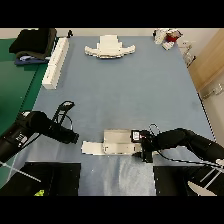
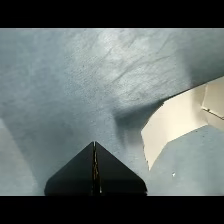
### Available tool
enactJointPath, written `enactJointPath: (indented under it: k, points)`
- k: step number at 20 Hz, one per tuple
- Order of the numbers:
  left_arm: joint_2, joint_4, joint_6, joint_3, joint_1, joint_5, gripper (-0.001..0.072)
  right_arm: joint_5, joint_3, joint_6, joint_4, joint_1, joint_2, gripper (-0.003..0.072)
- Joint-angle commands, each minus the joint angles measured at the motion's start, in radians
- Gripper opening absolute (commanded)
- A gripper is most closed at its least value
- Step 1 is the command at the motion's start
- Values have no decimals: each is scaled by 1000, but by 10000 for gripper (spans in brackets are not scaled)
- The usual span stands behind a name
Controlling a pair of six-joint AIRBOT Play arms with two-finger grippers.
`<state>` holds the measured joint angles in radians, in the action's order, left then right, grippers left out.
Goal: Fold the box.
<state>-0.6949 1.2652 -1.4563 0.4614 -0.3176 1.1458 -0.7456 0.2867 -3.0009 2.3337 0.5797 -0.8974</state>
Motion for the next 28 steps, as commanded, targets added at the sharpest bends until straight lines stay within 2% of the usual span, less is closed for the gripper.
enactJointPath:
  k: [1,5,6,14,22,23,24,28]
  points:
    - [-31,-108,-68,-61,43,8,14,0,1,0,0,0,1,513]
    - [-67,-413,79,-124,42,-62,13,0,1,0,0,0,1,513]
    - [-66,-439,87,-128,32,-84,13,0,1,0,0,0,1,513]
    - [-66,-464,45,-122,-168,-233,13,0,1,0,0,0,1,513]
    - [-66,-484,47,-54,-180,-212,17,0,1,0,0,0,1,513]
    - [-66,-484,47,-54,-180,-209,232,0,1,0,0,0,1,513]
    - [-66,-484,45,-54,-180,-210,573,0,1,0,0,0,1,513]
    - [-66,-491,43,-54,-180,-212,588,0,1,0,0,0,1,513]
